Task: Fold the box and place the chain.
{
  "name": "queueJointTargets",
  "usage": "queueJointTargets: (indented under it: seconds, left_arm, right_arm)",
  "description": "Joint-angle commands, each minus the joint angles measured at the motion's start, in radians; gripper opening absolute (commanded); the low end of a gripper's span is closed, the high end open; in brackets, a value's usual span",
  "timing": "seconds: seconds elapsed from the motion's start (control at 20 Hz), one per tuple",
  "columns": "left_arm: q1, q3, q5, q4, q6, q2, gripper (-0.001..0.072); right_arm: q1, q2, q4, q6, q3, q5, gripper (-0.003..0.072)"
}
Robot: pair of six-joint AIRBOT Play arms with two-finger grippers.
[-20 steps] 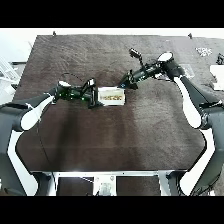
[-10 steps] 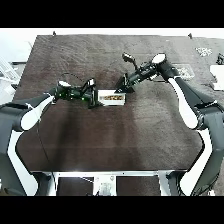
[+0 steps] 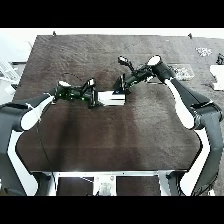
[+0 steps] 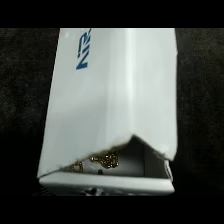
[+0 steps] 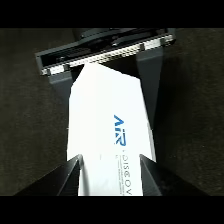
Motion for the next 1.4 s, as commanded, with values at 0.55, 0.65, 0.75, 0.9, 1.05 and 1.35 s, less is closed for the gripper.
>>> queueJointTargets:
  seconds: [0.55, 0.65, 0.75, 0.9, 1.05, 1.35]
  left_arm:
    - [0.001, 0.0, 0.0, 0.0, 0.001, 0.001, 0.0468]
    - [0.001, 0.0, 0.0, 0.0, 0.001, 0.001, 0.0468]
    - [0.001, 0.0, 0.0, 0.0, 0.001, 0.001, 0.0468]
    - [0.001, 0.0, 0.0, 0.0, 0.001, 0.001, 0.0467]
    - [0.001, 0.0, 0.0, 0.0, 0.001, 0.001, 0.0467]
    - [0.001, 0.0, 0.0, 0.0, 0.001, 0.001, 0.0468]
  right_arm:
    - [0.0, -0.001, 0.0, -0.009, 0.001, -0.006, 0.0361]
    - [0.001, 0.001, 0.0, -0.009, 0.001, -0.003, 0.0361]
    - [0.001, 0.001, -0.002, -0.009, 0.001, 0.0, 0.0359]
    - [0.001, 0.001, -0.002, -0.009, 0.001, -0.001, 0.0344]
    - [0.001, 0.002, -0.01, -0.009, 0.001, 0.0, 0.0343]
    - [0.001, 0.007, -0.024, -0.006, 0.001, -0.006, 0.0339]
